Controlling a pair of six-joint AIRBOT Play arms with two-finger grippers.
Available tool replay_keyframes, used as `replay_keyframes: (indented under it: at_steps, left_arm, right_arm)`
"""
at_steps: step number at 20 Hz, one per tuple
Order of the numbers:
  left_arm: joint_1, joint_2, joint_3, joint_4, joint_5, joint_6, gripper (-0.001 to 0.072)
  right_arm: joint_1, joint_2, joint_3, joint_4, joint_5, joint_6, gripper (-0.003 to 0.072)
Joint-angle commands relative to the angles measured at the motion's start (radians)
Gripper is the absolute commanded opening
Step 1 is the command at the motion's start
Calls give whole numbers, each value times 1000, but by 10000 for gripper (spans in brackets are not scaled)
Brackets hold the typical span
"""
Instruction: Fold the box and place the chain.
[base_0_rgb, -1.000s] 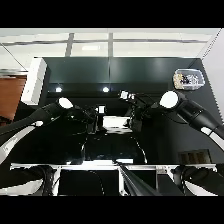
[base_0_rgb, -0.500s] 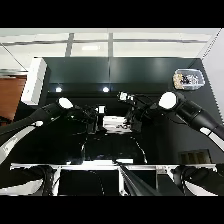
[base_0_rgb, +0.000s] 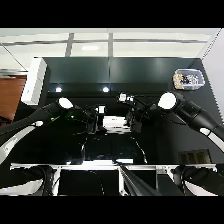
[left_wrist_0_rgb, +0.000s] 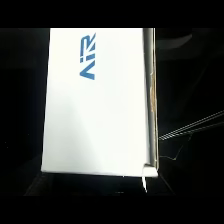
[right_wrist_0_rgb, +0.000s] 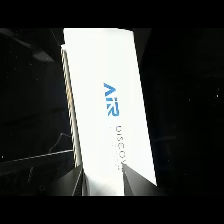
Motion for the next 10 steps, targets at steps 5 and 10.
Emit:
replay_keyframes:
  at_steps: [5,10]
  left_arm:
    - [0,-1,0,0,0,0,355]
    - [0,-1,0,0,0,0,355]
  right_arm:
    - [1,-1,-1,2,4,0,289]
    - [1,-17,-4,-2,-13,0,289]
